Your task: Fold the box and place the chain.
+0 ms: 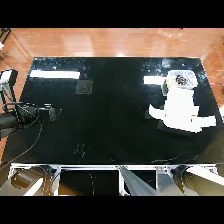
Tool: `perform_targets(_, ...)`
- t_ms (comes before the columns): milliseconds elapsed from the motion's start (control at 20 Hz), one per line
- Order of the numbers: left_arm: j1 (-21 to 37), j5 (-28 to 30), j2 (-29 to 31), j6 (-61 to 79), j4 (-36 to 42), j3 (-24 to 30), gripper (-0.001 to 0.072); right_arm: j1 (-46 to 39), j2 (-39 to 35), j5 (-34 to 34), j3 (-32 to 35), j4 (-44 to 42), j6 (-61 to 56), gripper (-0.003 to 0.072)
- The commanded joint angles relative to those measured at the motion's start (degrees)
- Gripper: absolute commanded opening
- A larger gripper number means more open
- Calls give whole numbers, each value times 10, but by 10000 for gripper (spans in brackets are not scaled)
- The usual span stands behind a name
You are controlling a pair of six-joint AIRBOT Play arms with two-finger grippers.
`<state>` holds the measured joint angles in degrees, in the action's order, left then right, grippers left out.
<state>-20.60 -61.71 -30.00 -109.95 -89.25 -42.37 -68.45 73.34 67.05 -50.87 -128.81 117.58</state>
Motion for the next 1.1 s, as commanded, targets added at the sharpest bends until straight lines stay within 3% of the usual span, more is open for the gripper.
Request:
perform_targets(0,0,-1,0,1,0,0,629,14,65,108,-62,2,56,703)
perform_targets(150,0,0,0,1,0,0,629,57,129,178,-110,56,57,703)
perform_targets(500,0,0,-13,0,1,0,629,133,227,220,-178,90,52,703)
perform_targets(1050,0,0,-38,0,15,0,628,150,251,226,-178,61,83,687)
